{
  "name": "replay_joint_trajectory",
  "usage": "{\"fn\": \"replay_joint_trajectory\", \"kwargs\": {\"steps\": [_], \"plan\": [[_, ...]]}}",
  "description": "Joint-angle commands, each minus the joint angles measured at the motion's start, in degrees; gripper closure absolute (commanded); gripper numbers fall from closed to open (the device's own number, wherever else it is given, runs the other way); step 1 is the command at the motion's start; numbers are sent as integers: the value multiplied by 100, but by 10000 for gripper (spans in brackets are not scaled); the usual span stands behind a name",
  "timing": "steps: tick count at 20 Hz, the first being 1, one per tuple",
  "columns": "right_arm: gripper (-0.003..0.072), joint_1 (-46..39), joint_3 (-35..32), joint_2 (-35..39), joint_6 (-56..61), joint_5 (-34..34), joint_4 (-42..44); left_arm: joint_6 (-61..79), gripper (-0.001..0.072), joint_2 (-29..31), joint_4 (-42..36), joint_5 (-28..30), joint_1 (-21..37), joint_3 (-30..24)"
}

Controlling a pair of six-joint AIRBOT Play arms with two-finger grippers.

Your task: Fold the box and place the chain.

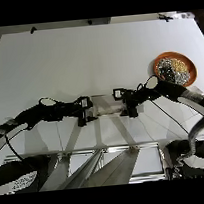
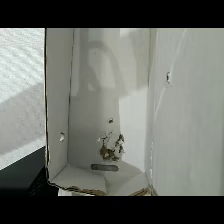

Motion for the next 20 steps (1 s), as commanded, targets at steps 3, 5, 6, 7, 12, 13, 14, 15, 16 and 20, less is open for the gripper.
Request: {"fn": "replay_joint_trajectory", "kwargs": {"steps": [3, 5, 6, 7, 12, 13, 14, 15, 16, 20], "plan": [[391, 2, 2, 4, 4, 2, 4, 4, 500, -4, -9, 26, -4, 2], [391, 2, 2, 4, 4, 2, 4, 7, 500, -4, -15, 17, -4, 2], [391, 2, 2, 4, 4, 4, 4, 11, 500, -4, -28, 2, -4, 2], [392, 2, 0, 4, 4, 11, 9, 11, 500, -4, -26, 2, -4, 2], [238, 0, 2, 4, 13, 55, -24, 9, 500, -4, -28, 4, -4, 2], [69, 0, 2, 7, 136, 66, -20, 7, 500, -4, -26, 4, -4, 2], [-6, 0, 2, 17, 332, 72, -26, 7, 500, -4, -26, 4, -4, 2], [-14, 0, 2, 46, 496, 114, -92, 7, 500, -4, -28, 4, -4, 2], [-14, 0, 2, 94, 614, 175, -205, 7, 500, -4, -26, 4, -4, 2], [-14, 0, 2, 494, 1198, 354, -846, 7, 500, -4, -26, 4, -4, 2]]}}
